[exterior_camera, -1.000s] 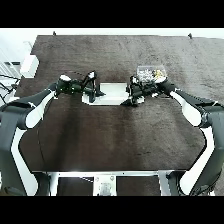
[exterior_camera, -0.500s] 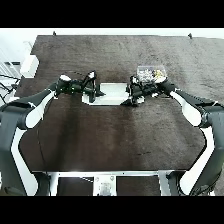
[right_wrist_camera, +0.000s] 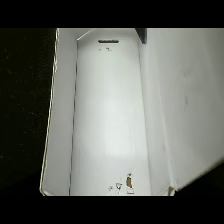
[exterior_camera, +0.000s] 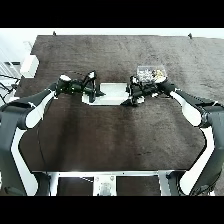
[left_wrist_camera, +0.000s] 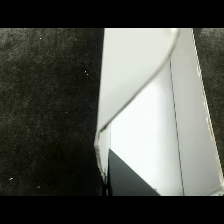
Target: Fold the box and place the chain.
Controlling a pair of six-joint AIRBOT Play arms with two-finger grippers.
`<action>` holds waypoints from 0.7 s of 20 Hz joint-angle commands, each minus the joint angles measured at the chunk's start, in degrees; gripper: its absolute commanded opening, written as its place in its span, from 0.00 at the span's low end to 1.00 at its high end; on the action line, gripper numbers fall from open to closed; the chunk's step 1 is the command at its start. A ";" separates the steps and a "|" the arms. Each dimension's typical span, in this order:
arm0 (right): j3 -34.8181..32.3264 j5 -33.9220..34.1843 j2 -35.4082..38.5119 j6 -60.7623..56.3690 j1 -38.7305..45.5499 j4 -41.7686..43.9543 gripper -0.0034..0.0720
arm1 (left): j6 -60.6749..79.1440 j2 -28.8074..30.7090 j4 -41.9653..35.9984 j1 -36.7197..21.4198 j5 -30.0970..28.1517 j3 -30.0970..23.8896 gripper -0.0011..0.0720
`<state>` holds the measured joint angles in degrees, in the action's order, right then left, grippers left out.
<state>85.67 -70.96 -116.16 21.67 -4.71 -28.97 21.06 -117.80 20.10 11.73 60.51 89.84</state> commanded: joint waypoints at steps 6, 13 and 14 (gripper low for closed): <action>0.00 -0.04 0.00 0.00 0.02 0.02 0.84 | 0.02 0.00 -0.35 -0.04 0.13 0.00 0.05; 0.00 -0.04 0.00 0.00 0.02 0.02 0.84 | 1.92 0.24 -2.49 -0.31 2.21 2.32 0.15; 0.00 -0.04 0.00 0.02 0.02 0.02 0.84 | 1.95 0.28 -2.58 -0.37 2.75 2.64 0.42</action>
